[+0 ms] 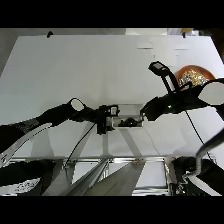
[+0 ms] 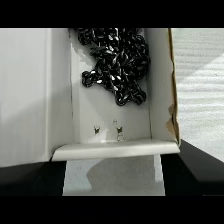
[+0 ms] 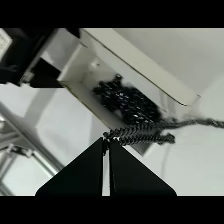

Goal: Fold the box and place the chain.

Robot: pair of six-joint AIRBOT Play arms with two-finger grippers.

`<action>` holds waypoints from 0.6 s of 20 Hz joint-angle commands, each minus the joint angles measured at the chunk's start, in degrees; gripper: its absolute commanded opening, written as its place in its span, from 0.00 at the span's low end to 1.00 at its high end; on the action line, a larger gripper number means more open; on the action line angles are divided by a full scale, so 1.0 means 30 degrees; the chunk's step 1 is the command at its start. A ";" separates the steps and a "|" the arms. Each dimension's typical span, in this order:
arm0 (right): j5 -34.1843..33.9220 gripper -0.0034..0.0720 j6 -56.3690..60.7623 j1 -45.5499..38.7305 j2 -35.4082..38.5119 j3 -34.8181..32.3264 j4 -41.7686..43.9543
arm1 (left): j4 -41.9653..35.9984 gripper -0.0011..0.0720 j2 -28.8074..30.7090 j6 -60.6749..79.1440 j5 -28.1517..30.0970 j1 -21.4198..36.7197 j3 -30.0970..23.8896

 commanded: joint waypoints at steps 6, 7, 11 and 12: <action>-0.1209 0.07 -0.1552 0.1647 0.0015 0.0000 0.2499 | 0.0007 0.30 0.0007 0.0007 0.0007 0.0000 -0.0007; -0.1435 0.07 -0.1552 0.1945 0.0015 0.0000 0.2492 | 0.0007 0.30 0.0007 0.0007 0.0007 0.0000 -0.0007; -0.2033 0.07 -0.1545 0.2331 -0.0102 -0.0022 0.2164 | 0.0007 0.30 0.0007 0.0007 0.0007 0.0000 -0.0007; -0.2157 0.07 -0.1537 0.2331 -0.0255 -0.0109 0.1785 | 0.0007 0.30 0.0007 0.0007 0.0000 0.0000 -0.0007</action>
